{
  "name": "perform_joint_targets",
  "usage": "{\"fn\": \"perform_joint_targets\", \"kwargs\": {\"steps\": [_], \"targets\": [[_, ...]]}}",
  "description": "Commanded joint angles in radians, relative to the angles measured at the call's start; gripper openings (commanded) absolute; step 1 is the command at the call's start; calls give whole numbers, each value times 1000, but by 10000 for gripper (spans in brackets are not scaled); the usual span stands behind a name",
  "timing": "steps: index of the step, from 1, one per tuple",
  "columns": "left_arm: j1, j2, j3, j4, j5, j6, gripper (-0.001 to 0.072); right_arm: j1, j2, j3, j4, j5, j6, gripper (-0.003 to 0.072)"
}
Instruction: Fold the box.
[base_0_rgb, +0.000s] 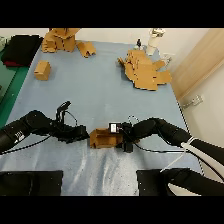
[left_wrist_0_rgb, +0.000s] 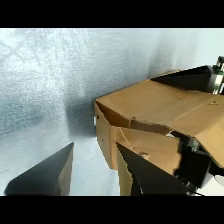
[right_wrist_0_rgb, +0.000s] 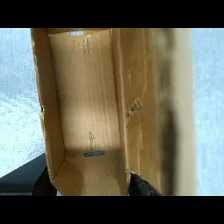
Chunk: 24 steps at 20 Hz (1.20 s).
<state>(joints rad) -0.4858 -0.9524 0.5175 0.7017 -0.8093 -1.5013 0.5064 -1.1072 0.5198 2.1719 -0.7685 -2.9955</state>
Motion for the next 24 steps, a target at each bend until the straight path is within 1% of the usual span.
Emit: {"fn": "perform_joint_targets", "kwargs": {"steps": [1, 5, 8, 11, 12, 13, 15, 18, 21, 24], "targets": [[11, 0, 10, -55, -63, 57, 431, 0, -1, 0, 0, 0, 0, 490], [11, 0, 10, -90, -89, 74, 432, 0, -1, 0, 0, 0, 0, 490], [11, 0, 10, -161, -89, 135, 432, 0, -1, 0, 0, 0, 0, 490], [11, -5, 10, -170, -85, 153, 434, 0, -1, 0, 0, 0, 0, 490], [11, -12, 10, -174, -85, 155, 510, 0, -1, 0, 0, 0, 0, 490], [5, -23, 10, -180, -82, 156, 611, 0, -1, 0, 0, 0, 0, 490], [-22, -51, 10, -188, -72, 170, 609, 0, -1, 0, 0, 0, 0, 490], [-76, -102, 11, -209, -2, 171, 610, 0, -1, 0, 0, 0, 0, 490], [-80, -131, 11, -246, 33, 158, 609, 0, -1, 0, 0, 0, 0, 490], [-80, -132, 11, -255, 70, 163, 609, 0, -1, 0, 0, 0, 0, 490]]}}
